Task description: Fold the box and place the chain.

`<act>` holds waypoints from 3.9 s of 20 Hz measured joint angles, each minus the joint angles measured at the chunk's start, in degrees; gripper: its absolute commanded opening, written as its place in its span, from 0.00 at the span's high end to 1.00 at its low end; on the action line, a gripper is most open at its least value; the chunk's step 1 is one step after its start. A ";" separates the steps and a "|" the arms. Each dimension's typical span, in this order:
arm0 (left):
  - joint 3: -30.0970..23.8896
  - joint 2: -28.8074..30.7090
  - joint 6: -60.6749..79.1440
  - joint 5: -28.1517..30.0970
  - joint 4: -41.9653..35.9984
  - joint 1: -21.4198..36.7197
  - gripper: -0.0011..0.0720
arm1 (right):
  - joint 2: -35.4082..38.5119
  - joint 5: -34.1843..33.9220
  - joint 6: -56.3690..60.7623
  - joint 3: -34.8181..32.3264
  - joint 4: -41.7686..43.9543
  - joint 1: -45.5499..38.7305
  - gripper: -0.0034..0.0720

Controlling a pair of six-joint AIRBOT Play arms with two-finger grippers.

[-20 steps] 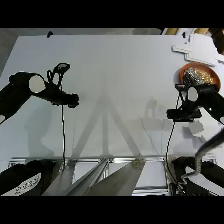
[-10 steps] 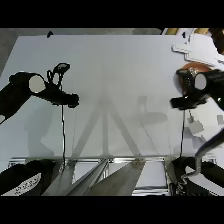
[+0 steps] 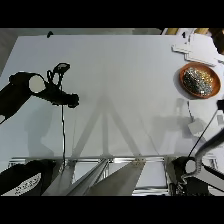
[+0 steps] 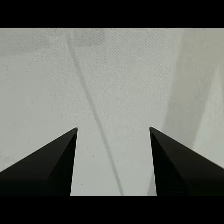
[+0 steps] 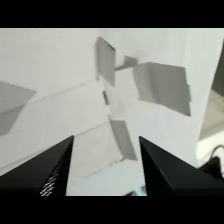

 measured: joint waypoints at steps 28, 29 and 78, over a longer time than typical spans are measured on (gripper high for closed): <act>0.00 0.00 0.02 0.00 -0.02 0.00 0.29 | -6.45 -1.01 -9.01 0.17 7.26 -7.10 0.93; 0.00 0.00 0.00 0.00 0.00 0.00 0.29 | -4.48 -0.70 -9.22 0.15 10.01 -4.72 0.93; 0.00 -15.10 53.94 5.95 -44.04 0.15 0.04 | 24.35 -38.23 20.24 -29.51 34.29 54.75 0.93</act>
